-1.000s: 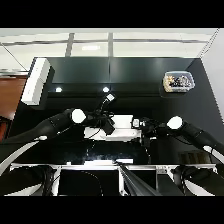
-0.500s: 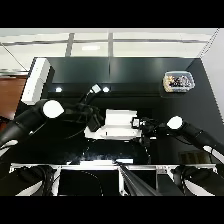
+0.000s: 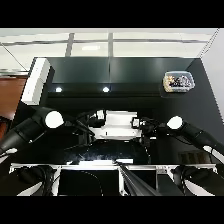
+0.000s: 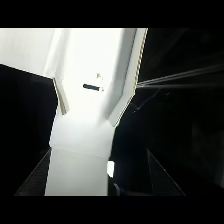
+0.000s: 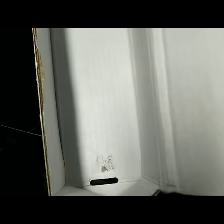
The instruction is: Fold the box and place the chain.
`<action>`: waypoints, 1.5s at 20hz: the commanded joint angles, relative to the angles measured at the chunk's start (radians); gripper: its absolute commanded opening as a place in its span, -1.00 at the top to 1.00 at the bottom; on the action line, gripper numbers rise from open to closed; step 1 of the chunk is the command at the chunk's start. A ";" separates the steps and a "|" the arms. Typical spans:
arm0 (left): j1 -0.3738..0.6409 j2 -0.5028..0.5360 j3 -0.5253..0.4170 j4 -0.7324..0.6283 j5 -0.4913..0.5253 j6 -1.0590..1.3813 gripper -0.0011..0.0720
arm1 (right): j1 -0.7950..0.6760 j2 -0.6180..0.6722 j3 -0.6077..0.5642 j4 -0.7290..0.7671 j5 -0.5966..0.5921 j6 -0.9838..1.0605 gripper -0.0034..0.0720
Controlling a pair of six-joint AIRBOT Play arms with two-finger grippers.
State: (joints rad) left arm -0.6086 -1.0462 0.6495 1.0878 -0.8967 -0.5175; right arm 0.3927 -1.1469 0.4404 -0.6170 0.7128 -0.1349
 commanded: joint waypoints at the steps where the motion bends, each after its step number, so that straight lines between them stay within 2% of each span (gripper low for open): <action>1: -0.025 -0.041 -0.053 -0.008 0.156 0.091 -0.82 | 0.000 0.001 0.001 0.000 0.000 0.000 0.73; 2: -0.033 -0.054 -0.053 -0.019 0.176 0.092 -0.70 | 0.000 0.001 0.001 0.000 0.001 0.000 0.73; 6: -0.056 -0.110 -0.053 -0.051 0.240 0.095 -0.71 | 0.000 0.001 0.001 0.000 0.001 0.000 0.73; 10: -0.084 -0.115 -0.053 -0.111 0.331 0.107 -0.70 | 0.000 0.001 0.001 0.000 0.000 0.000 0.73; 11: -0.093 -0.115 -0.052 -0.111 0.340 0.111 -0.62 | 0.000 0.001 0.001 0.000 0.000 0.000 0.73; 13: -0.116 -0.115 -0.052 -0.112 0.331 0.129 0.08 | 0.000 0.001 0.001 0.000 0.000 0.000 0.73; 14: -0.127 -0.115 -0.052 -0.113 0.327 0.129 0.26 | 0.000 0.001 0.001 0.000 0.000 0.000 0.73; 21: -0.137 -0.115 -0.052 -0.140 0.323 0.127 0.27 | 0.000 0.001 0.001 0.000 0.000 0.000 0.73; 26: -0.139 -0.143 -0.053 -0.351 0.373 0.129 0.26 | 0.000 0.001 0.001 -0.001 -0.002 0.000 0.73; 30: -0.140 -0.179 -0.053 -0.344 0.336 0.129 0.27 | 0.000 0.001 0.001 0.000 -0.006 0.000 0.73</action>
